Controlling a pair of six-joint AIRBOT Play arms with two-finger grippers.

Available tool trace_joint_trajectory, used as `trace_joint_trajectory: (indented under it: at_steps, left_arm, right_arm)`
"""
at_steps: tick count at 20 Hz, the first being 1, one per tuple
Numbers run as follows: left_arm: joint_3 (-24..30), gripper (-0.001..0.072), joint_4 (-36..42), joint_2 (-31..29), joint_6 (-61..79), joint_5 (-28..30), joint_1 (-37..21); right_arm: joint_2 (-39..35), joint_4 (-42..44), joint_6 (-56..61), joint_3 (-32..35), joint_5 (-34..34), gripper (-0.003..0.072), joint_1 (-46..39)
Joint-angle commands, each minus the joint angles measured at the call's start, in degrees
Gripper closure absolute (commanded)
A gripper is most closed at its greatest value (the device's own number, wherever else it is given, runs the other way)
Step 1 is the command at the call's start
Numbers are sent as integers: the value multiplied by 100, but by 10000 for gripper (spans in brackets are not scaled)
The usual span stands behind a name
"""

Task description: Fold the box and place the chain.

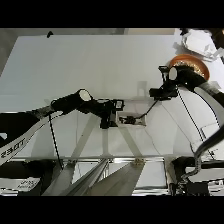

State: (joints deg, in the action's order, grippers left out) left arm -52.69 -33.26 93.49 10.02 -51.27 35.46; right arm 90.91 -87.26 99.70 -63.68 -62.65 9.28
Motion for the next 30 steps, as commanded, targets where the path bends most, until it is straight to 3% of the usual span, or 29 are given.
trace_joint_trajectory:
  at_steps: [1, 3, 9, 14, 22, 26, 30]
  left_arm:
    - [-7, 371, -2, 0, 2, 2, 0]
    - [-7, 371, 0, 0, 2, 2, 0]
    - [-7, 371, -2, 0, 2, 2, -2]
    - [-7, 371, -2, 0, 2, 2, 0]
    - [-7, 371, -2, 0, 2, 2, -2]
    - [-7, 371, -2, 0, 2, 2, 0]
    - [-7, 371, 0, 0, 2, 2, 0]
  right_arm:
    - [72, 31, 83, 0, 11, 503, 7]
    - [70, 31, 68, 0, 4, 670, 7]
    - [-116, 28, -343, 0, -531, 670, 7]
    - [-1325, 26, -844, 0, -831, 670, 240]
    - [-3807, 122, -973, 0, -1565, 669, 1456]
    - [-4352, 750, -951, 0, -1753, 669, 1965]
    - [-4411, 1362, -953, 0, -1681, 670, 2369]
